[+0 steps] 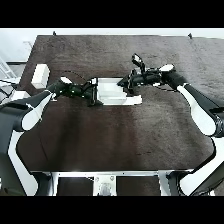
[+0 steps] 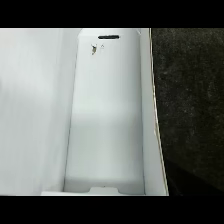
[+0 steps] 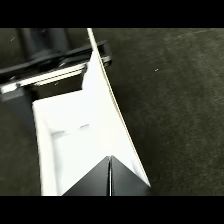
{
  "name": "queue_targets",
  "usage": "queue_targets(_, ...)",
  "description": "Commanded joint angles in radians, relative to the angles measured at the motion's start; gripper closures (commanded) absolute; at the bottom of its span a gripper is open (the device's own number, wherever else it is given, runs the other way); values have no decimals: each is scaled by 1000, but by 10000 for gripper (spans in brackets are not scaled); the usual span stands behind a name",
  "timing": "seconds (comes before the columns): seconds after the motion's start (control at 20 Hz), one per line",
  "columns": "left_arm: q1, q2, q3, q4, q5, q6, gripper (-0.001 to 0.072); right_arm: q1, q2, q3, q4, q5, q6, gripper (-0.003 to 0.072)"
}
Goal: Fold the box and place the chain.
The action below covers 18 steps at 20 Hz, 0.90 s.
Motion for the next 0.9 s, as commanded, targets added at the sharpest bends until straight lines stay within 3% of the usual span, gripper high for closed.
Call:
queue_targets(0.0, 1, 0, 0, -2, 0, 0, 308, 14, -25, 2, 29, -66, 3, 683)
queue_targets(0.85, 1, 0, 0, -2, 0, 0, 308, -7, -106, 2, 10, -116, 73, 683)
